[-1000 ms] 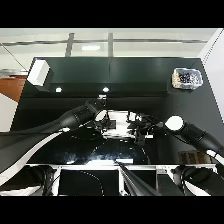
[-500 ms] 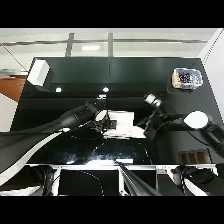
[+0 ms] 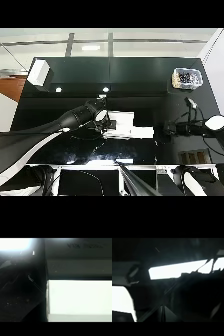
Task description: Fold the box and place the chain.
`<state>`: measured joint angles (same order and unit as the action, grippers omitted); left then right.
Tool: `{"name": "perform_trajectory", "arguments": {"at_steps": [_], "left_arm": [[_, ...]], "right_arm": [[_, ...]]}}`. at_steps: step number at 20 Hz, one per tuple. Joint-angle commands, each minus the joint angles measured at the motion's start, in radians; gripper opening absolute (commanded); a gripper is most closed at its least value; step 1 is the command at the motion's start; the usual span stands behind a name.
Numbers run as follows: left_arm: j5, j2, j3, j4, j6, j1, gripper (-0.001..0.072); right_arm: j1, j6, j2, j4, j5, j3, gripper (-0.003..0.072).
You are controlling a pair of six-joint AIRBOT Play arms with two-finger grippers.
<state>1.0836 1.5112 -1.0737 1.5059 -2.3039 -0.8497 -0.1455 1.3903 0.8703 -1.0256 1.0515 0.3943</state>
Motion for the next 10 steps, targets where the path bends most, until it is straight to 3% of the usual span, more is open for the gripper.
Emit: {"name": "perform_trajectory", "arguments": {"at_steps": [1, 6, 9, 10], "left_arm": [[-0.002, 0.0, 0.0, 0.0, 0.0, 0.001, 0.0027], [-0.002, 0.0, 0.0, 0.0, 0.0, 0.001, 0.0027], [-0.002, 0.0, 0.0, 0.0, 0.0, 0.001, 0.0028], [-0.002, 0.0, 0.0, 0.0, 0.0, 0.001, 0.0027]], "right_arm": [[0.002, -0.023, 0.105, 0.132, 0.002, -0.063, 0.0045], [0.156, -0.153, 0.234, 0.379, -0.106, -0.055, 0.0046], [0.214, -0.209, 0.245, 0.454, -0.09, -0.036, 0.0047], [0.221, -0.223, 0.245, 0.452, -0.067, -0.019, 0.0092]]}}
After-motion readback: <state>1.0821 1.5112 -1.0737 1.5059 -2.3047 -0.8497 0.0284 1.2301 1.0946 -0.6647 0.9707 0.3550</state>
